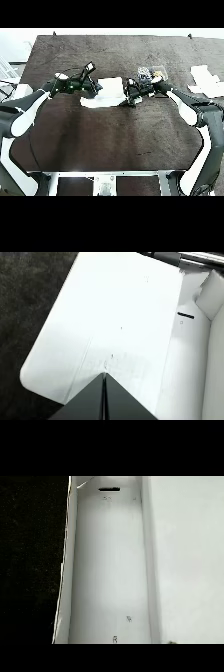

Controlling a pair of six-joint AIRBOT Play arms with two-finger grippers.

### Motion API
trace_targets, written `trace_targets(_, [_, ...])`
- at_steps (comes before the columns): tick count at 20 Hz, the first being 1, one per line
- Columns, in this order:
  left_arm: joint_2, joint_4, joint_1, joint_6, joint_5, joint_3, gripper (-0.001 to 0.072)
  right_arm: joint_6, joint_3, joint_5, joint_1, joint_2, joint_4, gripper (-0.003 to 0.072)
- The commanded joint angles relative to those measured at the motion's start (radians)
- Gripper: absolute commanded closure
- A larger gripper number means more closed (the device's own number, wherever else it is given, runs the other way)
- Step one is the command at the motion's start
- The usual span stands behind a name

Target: Fold the box and place the chain.

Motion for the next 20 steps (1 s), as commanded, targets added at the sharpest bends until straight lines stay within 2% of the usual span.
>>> trace_targets(1, [-0.018,0.013,-0.002,-0.002,0.006,0.002,0.0693,-0.001,0.000,0.000,0.001,0.000,0.000,0.0249])
trace_targets(8, [-0.016,0.015,-0.002,0.000,0.007,0.003,0.0691,-0.001,0.000,0.000,0.001,0.000,0.000,0.0248])
trace_targets(12, [0.009,0.051,-0.001,0.007,-0.002,0.048,0.0690,-0.001,0.000,0.000,0.001,0.000,0.000,0.0248])
trace_targets(15, [0.072,0.106,0.028,0.007,-0.071,0.065,0.0688,-0.001,0.000,0.000,0.001,0.000,0.000,0.0248])
trace_targets(16, [0.101,0.132,0.046,0.027,-0.140,0.065,0.0654,-0.001,0.000,0.000,0.001,0.000,0.000,0.0249])
trace_targets(17, [0.126,0.169,0.063,0.055,-0.210,0.065,0.0360,-0.001,0.000,0.000,0.001,0.000,0.000,0.0248])
trace_targets(18, [0.150,0.214,0.081,0.049,-0.259,0.065,0.0146,-0.001,0.000,0.000,0.001,0.000,0.000,0.0249])
trace_targets(20, [0.169,0.304,0.101,-0.014,-0.342,0.065,0.0137,-0.001,0.000,0.000,0.001,0.000,0.000,0.0248])
